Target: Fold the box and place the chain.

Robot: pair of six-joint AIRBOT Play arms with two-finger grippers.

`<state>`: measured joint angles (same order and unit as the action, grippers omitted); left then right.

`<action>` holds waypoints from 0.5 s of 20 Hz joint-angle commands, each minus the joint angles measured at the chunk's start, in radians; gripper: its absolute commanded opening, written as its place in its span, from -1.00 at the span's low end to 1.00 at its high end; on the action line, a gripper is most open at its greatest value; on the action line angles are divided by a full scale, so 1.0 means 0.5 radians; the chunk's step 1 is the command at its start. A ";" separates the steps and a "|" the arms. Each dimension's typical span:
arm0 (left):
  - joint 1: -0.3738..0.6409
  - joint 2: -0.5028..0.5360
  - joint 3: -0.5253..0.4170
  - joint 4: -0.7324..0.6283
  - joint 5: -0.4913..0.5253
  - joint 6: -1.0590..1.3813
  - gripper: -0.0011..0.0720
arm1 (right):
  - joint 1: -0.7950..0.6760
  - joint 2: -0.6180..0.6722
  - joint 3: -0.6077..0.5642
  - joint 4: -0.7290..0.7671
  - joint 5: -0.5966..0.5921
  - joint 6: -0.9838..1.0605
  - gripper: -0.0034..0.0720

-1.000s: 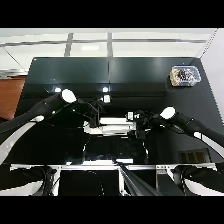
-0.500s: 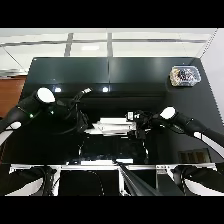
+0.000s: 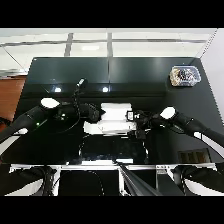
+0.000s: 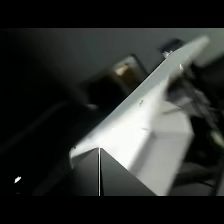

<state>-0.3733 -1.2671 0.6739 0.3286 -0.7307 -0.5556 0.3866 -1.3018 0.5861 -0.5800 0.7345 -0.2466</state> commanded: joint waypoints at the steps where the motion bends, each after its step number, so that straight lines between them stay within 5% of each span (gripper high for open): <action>1: -0.036 -0.082 -0.009 0.323 0.198 -0.340 -0.90 | 0.000 0.000 0.002 0.000 0.002 0.000 -0.46; 7: -0.073 -0.182 0.020 0.375 0.073 -0.362 -0.90 | 0.000 0.000 0.002 0.000 0.002 0.000 -0.46; 10: 0.045 -0.006 0.146 0.452 -0.028 -0.365 -0.90 | 0.000 0.000 0.002 0.000 0.002 0.000 -0.46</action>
<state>-0.3862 -1.3216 0.7059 0.5175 -0.7113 -0.7261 0.3866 -1.3018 0.5861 -0.5808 0.7361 -0.2470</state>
